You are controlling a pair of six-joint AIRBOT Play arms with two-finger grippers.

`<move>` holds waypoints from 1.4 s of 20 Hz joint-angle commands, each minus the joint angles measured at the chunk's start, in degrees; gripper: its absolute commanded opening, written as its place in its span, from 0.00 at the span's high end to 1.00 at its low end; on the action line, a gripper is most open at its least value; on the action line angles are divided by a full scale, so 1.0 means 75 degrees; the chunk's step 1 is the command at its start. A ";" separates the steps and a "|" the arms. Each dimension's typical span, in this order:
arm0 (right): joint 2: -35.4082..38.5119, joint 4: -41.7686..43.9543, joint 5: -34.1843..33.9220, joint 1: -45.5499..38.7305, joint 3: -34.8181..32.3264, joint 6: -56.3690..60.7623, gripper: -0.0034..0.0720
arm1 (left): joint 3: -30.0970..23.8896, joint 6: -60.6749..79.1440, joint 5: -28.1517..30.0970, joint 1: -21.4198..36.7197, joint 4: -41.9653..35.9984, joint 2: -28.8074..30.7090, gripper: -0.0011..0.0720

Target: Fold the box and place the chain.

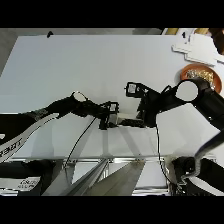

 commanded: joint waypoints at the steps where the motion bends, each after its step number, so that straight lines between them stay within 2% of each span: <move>1: 0.0038 0.0181 -0.0219 0.0006 -0.0525 -0.0020 0.55 | 0.0006 -0.0003 0.0003 0.0006 0.0000 0.0006 0.70; 10: 0.0035 0.0256 -0.0761 0.0026 -0.1032 -0.0035 0.55 | 0.0006 0.0000 0.0003 0.0006 0.0000 0.0006 0.70; 16: 0.0035 -0.0615 -0.1469 0.0790 -0.1081 0.0055 0.55 | 0.0006 0.0000 0.0006 0.0006 0.0000 0.0006 0.70; 23: 0.0035 -0.1116 -0.1813 0.0775 -0.1081 0.0495 0.59 | 0.0006 0.0000 0.0003 0.0006 0.0000 0.0006 0.70; 26: 0.0038 -0.0909 -0.1682 0.0778 -0.1081 0.0472 0.62 | 0.0006 0.0000 0.0003 0.0006 0.0000 0.0006 0.70; 28: 0.0038 -0.0233 -0.1291 0.0778 -0.1081 0.0052 0.61 | 0.0006 0.0000 0.0003 0.0006 0.0000 0.0006 0.70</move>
